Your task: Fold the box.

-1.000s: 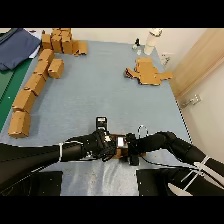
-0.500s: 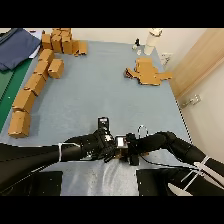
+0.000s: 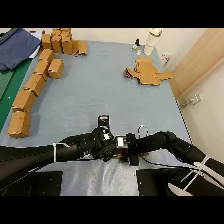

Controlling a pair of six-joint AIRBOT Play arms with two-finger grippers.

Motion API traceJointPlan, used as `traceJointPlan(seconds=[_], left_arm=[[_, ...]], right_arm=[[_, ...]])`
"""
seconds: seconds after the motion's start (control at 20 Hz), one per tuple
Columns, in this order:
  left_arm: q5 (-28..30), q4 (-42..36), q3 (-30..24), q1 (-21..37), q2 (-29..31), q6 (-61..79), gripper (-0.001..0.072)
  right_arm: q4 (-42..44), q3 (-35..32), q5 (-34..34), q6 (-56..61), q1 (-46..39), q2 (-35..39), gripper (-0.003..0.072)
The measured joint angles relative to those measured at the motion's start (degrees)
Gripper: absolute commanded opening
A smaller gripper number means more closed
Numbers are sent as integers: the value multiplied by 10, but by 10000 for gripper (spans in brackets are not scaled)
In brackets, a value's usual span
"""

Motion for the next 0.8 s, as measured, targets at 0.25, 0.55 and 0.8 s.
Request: traceJointPlan(seconds=[0.25,0.55,0.8], left_arm=[[3,1,0,0,-3,9,442],[5,-6,0,1,0,13,540],[-2,-5,0,6,18,13,540]], right_arm=[[0,0,0,0,0,0,577],[0,0,0,0,0,0,577],[0,0,0,0,0,0,577]])
